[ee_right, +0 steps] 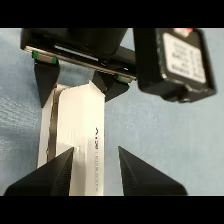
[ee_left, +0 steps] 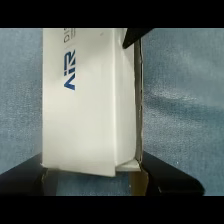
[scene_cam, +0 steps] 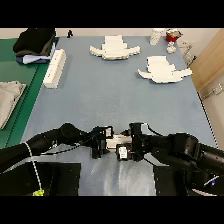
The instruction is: Fold the box.
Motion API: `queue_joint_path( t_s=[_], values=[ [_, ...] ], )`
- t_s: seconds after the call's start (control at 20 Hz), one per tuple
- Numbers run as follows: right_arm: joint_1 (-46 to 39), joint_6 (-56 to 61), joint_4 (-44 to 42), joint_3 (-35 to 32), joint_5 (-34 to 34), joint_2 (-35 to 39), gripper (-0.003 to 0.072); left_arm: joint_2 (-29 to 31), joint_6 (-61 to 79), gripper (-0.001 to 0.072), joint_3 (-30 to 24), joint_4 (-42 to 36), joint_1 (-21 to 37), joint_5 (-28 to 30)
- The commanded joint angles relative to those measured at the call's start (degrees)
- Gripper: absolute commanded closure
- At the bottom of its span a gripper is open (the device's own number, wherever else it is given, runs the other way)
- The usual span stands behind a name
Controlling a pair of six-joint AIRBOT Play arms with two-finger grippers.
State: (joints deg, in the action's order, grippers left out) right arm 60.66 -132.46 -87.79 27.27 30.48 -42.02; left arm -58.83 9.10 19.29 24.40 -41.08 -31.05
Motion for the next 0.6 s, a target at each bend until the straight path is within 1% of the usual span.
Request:
queue_joint_path(
  t_s=[0.0,0.25,0.35,0.55],
  values=[
    [0.0,3.0,4.3,0.0,-0.7,0.0,0.0281,0.0,0.0,0.0245,0.0,0.1,0.0,0.0],
    [0.0,4.5,2.9,-0.1,-0.5,-0.9,0.0283,0.0,0.0,0.0245,0.0,0.1,0.0,0.0],
    [0.0,4.5,1.1,-0.1,-0.4,-1.7,0.0352,0.0,0.0,0.0245,0.0,0.1,0.0,0.0],
    [0.1,4.4,-4.0,-0.2,0.3,-2.7,0.0352,0.0,0.0,0.0245,0.0,0.1,0.0,0.0]
  ],
)
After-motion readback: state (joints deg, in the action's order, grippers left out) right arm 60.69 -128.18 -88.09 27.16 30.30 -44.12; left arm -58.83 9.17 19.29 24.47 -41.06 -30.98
